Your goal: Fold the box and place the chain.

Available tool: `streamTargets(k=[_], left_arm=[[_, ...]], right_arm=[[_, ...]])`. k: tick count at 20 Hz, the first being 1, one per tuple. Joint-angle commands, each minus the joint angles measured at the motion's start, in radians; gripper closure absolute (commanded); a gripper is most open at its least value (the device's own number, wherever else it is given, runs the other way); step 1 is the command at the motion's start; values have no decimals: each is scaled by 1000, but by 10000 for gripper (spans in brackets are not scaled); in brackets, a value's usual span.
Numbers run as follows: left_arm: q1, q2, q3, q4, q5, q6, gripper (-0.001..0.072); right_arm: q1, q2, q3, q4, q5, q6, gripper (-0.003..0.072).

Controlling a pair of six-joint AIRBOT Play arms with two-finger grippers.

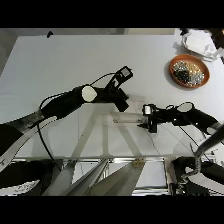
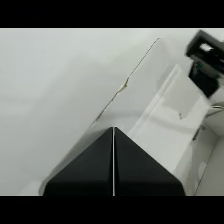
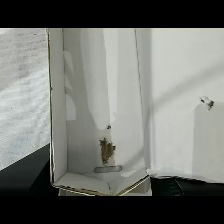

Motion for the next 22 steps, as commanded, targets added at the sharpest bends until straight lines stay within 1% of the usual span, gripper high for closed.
streamTargets(k=[1, 3, 5, 11, 14, 16, 17, 20, 22], left_arm=[[6, -74, 1, -8, -1, -69, 707], [6, -105, 1, -8, -26, -76, 707], [6, -112, 1, -8, -37, -76, 707], [6, -111, 1, -8, -56, -79, 707], [27, -74, 1, 4, -51, -70, 706], [59, -22, 1, 59, -56, -70, 705], [80, 11, 1, 121, -73, -71, 705], [151, 114, 1, 333, -178, -71, 705], [198, 174, 1, 425, -268, -50, 705]], right_arm=[[0, 1, 0, 0, 0, -1, 276], [0, 1, 0, 0, 0, -1, 276], [0, 1, 0, 0, 0, -1, 276], [0, 1, 0, 0, 0, -1, 276], [0, 1, 0, 0, 0, -1, 276], [0, 1, 0, 0, 0, -1, 276], [0, 1, 0, 0, 0, -1, 276], [0, 1, 0, 0, 0, -1, 276], [0, 1, 0, 0, 0, -1, 276]])
